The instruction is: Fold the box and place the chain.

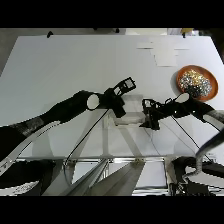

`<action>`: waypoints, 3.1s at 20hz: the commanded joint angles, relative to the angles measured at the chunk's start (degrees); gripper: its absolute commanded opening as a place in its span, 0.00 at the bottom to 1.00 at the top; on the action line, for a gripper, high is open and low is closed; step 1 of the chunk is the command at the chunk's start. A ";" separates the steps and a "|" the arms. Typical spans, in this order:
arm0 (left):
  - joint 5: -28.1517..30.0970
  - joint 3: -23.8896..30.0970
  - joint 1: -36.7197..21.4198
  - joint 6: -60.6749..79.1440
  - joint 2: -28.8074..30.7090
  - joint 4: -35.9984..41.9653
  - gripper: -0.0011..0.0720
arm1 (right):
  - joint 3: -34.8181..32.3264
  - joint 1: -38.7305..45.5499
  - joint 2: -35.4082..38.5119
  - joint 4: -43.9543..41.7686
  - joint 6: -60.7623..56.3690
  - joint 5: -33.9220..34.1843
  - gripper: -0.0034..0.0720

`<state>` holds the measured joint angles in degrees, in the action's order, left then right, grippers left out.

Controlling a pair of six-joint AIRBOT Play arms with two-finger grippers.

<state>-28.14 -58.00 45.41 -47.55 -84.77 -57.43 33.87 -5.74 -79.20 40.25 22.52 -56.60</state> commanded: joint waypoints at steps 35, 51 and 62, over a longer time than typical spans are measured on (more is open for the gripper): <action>-9.90 13.84 -3.89 29.64 10.60 -6.03 0.59 | 0.00 -0.02 0.02 0.00 0.02 0.02 0.44; -7.76 13.84 0.59 29.73 7.43 -3.50 0.48 | 0.00 -0.02 0.02 0.00 0.02 0.02 0.44; 1.09 13.84 1.73 29.57 6.62 1.55 0.37 | 0.00 -0.02 0.02 0.00 0.02 0.00 0.44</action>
<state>-29.12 -44.14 46.74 -17.98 -78.11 -57.49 33.87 -5.74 -79.22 40.25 22.50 -56.58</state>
